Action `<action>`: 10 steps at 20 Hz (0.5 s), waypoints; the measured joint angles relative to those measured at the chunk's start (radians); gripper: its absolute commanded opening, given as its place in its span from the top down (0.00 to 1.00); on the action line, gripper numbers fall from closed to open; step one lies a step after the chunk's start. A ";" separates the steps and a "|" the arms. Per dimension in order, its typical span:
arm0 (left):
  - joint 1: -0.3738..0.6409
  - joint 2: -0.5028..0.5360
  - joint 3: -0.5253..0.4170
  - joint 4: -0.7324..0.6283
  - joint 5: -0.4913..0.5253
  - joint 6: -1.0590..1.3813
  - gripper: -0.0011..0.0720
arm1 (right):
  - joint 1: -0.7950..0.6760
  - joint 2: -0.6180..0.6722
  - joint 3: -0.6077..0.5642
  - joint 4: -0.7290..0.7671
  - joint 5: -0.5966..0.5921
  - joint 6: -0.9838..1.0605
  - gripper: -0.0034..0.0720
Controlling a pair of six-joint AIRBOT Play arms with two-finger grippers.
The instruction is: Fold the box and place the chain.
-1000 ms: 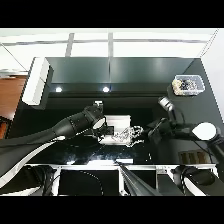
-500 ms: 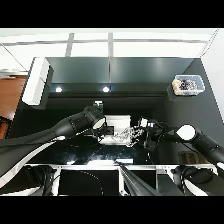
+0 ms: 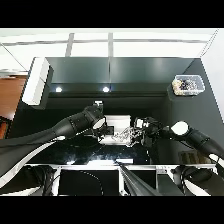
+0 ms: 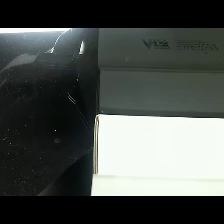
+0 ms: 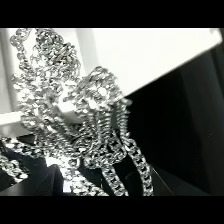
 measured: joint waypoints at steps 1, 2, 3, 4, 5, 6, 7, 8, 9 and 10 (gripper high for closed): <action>0.000 0.000 0.000 0.000 0.000 0.000 0.94 | 0.000 -0.012 0.008 0.000 -0.003 -0.006 0.01; 0.000 0.000 0.000 0.000 0.000 0.000 0.94 | 0.000 -0.025 0.018 0.001 -0.003 -0.010 0.01; 0.000 0.000 0.000 0.000 0.000 0.000 0.94 | 0.000 -0.039 0.028 0.002 0.001 -0.014 0.01; 0.000 0.000 0.000 0.000 0.000 0.000 0.94 | 0.000 -0.053 0.035 0.001 0.008 -0.017 0.01; 0.000 0.000 0.000 0.000 0.000 0.000 0.94 | 0.000 -0.063 0.041 -0.002 0.021 -0.019 0.01; 0.000 0.000 0.000 0.001 0.000 0.001 0.94 | 0.000 -0.070 0.044 -0.005 0.035 -0.023 0.01; 0.000 0.000 0.000 0.001 0.000 0.001 0.94 | 0.000 -0.076 0.048 -0.010 0.051 -0.026 0.01; 0.000 0.000 0.000 0.001 -0.001 0.001 0.94 | 0.000 -0.080 0.049 -0.013 0.063 -0.029 0.02; 0.000 0.000 0.000 0.001 -0.001 0.001 0.94 | 0.000 -0.082 0.050 -0.015 0.073 -0.030 0.03; 0.000 0.000 0.000 0.001 -0.001 0.001 0.94 | 0.000 -0.085 0.051 -0.016 0.080 -0.032 0.03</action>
